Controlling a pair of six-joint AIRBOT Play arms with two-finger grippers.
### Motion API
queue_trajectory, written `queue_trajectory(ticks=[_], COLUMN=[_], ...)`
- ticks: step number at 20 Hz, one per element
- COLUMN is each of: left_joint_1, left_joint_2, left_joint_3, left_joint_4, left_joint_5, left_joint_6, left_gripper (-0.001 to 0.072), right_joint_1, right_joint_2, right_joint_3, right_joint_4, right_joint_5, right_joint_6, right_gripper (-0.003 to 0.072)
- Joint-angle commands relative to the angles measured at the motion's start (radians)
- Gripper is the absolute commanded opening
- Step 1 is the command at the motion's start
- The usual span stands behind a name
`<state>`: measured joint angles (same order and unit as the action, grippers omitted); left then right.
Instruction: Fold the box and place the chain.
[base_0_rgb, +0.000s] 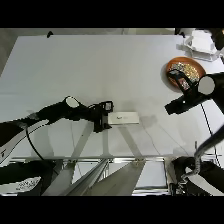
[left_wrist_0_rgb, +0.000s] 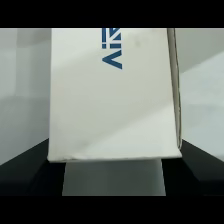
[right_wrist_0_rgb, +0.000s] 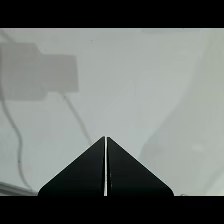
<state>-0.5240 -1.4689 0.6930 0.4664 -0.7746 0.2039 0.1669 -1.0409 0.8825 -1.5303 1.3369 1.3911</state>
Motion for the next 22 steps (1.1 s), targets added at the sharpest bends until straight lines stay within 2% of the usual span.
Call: queue_trajectory(ticks=[1,5,8,12,14,19,22], left_joint_1=[0.071,0.258,0.427,0.642,0.732,0.904,0.962], left_joint_2=[0.092,0.229,0.301,0.336,0.336,0.335,0.333], left_joint_3=[0.003,0.002,0.002,0.002,0.002,0.002,0.002], left_joint_4=[0.058,0.210,0.389,0.694,0.801,0.846,0.854], left_joint_5=[0.031,0.037,0.034,-0.010,-0.050,-0.140,-0.188], left_joint_6=[-0.208,-0.467,-0.697,-1.011,-1.100,-1.150,-1.159], left_gripper=[0.0003,0.0003,0.0002,0.0001,0.0001,0.0003,0.0007], right_joint_1=[-0.008,-0.008,-0.008,-0.008,-0.008,-0.008,-0.008], right_joint_2=[0.000,0.000,0.000,0.000,0.000,0.000,0.000], right_joint_3=[0.001,0.001,0.001,0.001,0.001,0.001,0.001], right_joint_4=[-0.002,-0.003,-0.003,-0.003,-0.003,-0.002,-0.002], right_joint_5=[-0.039,-0.044,-0.044,-0.046,-0.053,-0.077,-0.075], right_joint_6=[-0.002,-0.004,-0.004,-0.004,-0.004,-0.003,-0.003], right_gripper=[0.0014,0.0014,0.0014,0.0014,0.0015,0.0015,0.0015])
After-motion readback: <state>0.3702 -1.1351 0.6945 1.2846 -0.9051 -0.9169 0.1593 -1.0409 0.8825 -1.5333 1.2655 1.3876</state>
